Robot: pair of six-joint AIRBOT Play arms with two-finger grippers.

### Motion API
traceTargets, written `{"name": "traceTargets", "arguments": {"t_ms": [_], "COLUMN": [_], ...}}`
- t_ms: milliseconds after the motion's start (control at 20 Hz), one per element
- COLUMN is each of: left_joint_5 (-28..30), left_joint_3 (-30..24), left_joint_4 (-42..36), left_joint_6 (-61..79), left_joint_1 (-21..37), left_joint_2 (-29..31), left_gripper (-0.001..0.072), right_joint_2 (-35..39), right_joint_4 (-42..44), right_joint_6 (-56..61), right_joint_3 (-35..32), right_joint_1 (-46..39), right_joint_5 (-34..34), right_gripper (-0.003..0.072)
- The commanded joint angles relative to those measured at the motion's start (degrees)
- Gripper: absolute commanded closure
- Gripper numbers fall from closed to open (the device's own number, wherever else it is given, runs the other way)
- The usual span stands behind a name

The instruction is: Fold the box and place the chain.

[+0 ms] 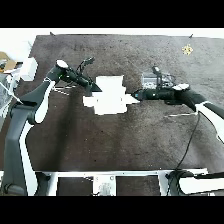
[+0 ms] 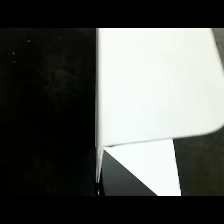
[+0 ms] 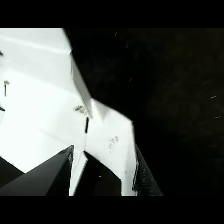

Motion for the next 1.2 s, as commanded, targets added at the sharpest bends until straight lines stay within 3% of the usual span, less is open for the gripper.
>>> {"name": "traceTargets", "arguments": {"t_ms": [0,250,450,800,1000,1100,1150], "left_joint_5": [3.58,7.28,7.32,11.54,10.58,8.83,7.82], "left_joint_3": [0.04,0.04,-0.9,-3.96,-3.96,-3.96,-3.96], "left_joint_4": [0.02,0.35,6.47,6.78,6.73,6.73,6.71], "left_joint_6": [10.64,15.26,15.26,19.1,19.08,19.08,19.08], "left_joint_1": [0.09,0.13,0.13,0.13,0.13,0.13,0.13], "left_joint_2": [0.04,0.04,-0.02,-0.09,-0.09,-0.09,-0.09], "left_gripper": [0.07,0.07,0.0701,0.07,0.0699,0.0699,0.0699], "right_joint_2": [4.68,5.46,5.46,3.32,2.12,2.14,2.14], "right_joint_4": [0.0,-1.7,-3.02,-3.26,-3.19,-2.97,-2.97], "right_joint_6": [-0.24,-4.22,-8.44,-16.2,-28.24,-34.18,-36.76], "right_joint_3": [0.04,0.02,0.02,0.02,0.02,0.02,0.02], "right_joint_1": [-3.26,-0.92,2.34,5.25,5.25,5.25,5.25], "right_joint_5": [0.04,-0.02,-1.11,-3.89,-0.92,0.81,1.66], "right_gripper": [0.0251,0.025,0.0251,0.0223,0.0218,0.001,0.001]}}
